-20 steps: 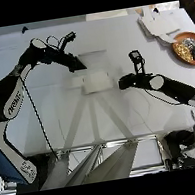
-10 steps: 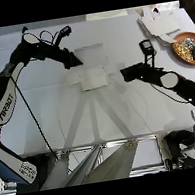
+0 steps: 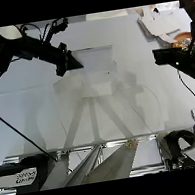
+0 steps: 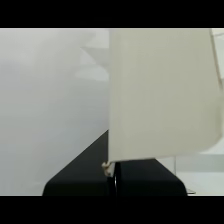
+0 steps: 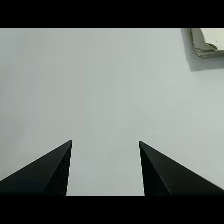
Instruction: Fold the box and place the chain.
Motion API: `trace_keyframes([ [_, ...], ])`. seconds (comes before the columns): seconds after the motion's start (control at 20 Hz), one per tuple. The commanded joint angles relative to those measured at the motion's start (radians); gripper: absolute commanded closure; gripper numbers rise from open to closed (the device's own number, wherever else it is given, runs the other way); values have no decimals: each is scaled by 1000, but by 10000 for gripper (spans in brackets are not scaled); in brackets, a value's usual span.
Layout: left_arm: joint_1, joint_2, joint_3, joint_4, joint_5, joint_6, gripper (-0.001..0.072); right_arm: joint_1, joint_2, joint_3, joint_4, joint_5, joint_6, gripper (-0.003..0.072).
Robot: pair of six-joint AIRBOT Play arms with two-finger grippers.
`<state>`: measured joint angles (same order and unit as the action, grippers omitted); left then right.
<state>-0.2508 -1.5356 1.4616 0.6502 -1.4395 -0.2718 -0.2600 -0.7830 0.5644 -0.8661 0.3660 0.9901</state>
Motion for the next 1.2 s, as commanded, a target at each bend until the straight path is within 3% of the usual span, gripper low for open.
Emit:
trace_keyframes([
  [0.0,10,68,-205,-55,116,115,706,-98,13,1,-3,119,0,257],
  [0.15,5,-3,-246,33,177,119,703,-106,13,1,-6,165,0,257],
  [0.45,-26,-106,-247,-42,267,449,706,-106,13,1,-5,182,0,258],
  [0.7,-39,-119,-247,-135,349,540,706,-106,13,1,-5,182,1,258],
  [1.15,-39,-229,-247,-149,349,538,704,-106,13,1,-6,182,0,258],
])
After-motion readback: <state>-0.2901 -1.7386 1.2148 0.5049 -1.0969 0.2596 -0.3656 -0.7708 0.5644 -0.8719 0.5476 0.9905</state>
